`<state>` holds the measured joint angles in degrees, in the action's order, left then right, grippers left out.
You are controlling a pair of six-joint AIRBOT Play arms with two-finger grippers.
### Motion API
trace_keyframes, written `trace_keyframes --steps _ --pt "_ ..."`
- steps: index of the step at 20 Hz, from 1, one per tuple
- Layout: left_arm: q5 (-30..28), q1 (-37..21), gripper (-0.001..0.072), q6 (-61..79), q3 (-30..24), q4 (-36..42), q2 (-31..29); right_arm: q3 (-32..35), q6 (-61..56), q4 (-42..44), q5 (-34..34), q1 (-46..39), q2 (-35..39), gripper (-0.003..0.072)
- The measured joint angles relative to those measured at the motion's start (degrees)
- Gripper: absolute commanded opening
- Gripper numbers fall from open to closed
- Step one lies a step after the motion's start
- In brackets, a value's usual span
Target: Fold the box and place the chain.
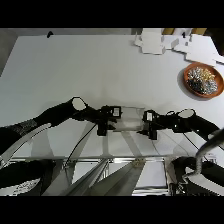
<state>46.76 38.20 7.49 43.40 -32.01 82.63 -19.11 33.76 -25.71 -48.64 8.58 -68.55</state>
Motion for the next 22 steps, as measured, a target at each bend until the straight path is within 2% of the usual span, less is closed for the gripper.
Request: trace_keyframes --steps 2,6,9,10,12,13,18,22 --pt "0.02 0.04 0.0534 0.00 0.00 0.13 0.07 0.00 0.04 0.00 0.00 0.00 0.00 0.0434" --pt "0.15 0.07 0.0530 -1.95 0.00 -0.44 -0.28 0.00 0.09 0.00 0.00 0.00 0.00 0.0434" --pt "0.74 -0.26 0.0480 -6.84 0.00 -3.17 -2.03 0.00 0.00 0.02 0.00 0.00 0.00 0.0434" --pt "1.16 -0.52 0.0413 -9.20 0.00 -4.33 -3.02 0.00 -0.04 0.02 0.00 0.00 0.00 0.0434" --pt "2.51 -1.29 0.0053 -14.03 0.00 -6.60 -5.40 0.00 -0.07 0.04 0.00 0.00 0.00 0.0434" --pt "3.06 -1.79 0.0007 -16.37 0.04 -7.76 -6.80 0.00 0.02 -0.02 0.00 0.00 0.00 0.0434" --pt "4.87 -5.90 0.0002 -32.13 0.04 -14.99 -15.34 0.00 -0.22 0.09 0.07 0.00 0.00 0.0434" --pt "4.50 -10.21 0.0002 -59.01 -1.05 -25.27 -19.23 0.00 -0.09 0.07 0.04 0.00 0.00 0.0434"
